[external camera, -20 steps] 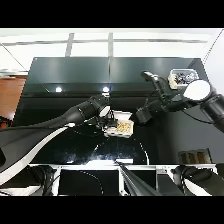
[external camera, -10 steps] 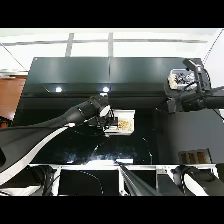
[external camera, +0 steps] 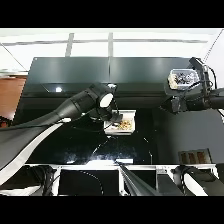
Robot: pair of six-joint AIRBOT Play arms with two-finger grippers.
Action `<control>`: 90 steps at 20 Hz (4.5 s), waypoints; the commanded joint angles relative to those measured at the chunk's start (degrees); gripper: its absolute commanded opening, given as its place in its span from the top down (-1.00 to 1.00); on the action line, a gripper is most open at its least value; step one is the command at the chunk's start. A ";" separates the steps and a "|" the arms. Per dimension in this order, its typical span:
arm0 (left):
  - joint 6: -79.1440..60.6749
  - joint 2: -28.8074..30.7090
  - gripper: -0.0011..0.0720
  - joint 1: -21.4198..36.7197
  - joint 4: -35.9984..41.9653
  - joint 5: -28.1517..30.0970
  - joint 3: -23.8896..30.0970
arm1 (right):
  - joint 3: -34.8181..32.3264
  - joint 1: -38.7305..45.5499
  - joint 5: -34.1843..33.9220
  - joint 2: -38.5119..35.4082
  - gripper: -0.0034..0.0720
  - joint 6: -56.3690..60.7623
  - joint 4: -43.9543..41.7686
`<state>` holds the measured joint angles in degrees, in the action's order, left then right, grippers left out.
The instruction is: Fold the box and place the chain.
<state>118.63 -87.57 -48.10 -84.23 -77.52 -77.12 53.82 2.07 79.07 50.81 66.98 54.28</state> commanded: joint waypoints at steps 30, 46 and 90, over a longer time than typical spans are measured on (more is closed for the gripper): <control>-143.73 7.63 -0.98 33.57 59.63 20.31 36.50 | -0.04 0.07 -7.28 -0.02 -0.26 -0.13 7.30; -137.09 7.56 -0.97 26.60 53.24 24.87 36.22 | -0.04 0.07 -8.46 -0.02 -0.26 -0.83 7.74; -129.63 7.48 -0.40 21.00 55.63 31.45 36.22 | -0.02 -16.04 -29.40 13.46 -0.97 -7.82 0.46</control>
<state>-11.09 -80.05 -27.07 -28.42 -46.28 -40.93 53.74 -9.34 55.22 59.20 64.20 57.87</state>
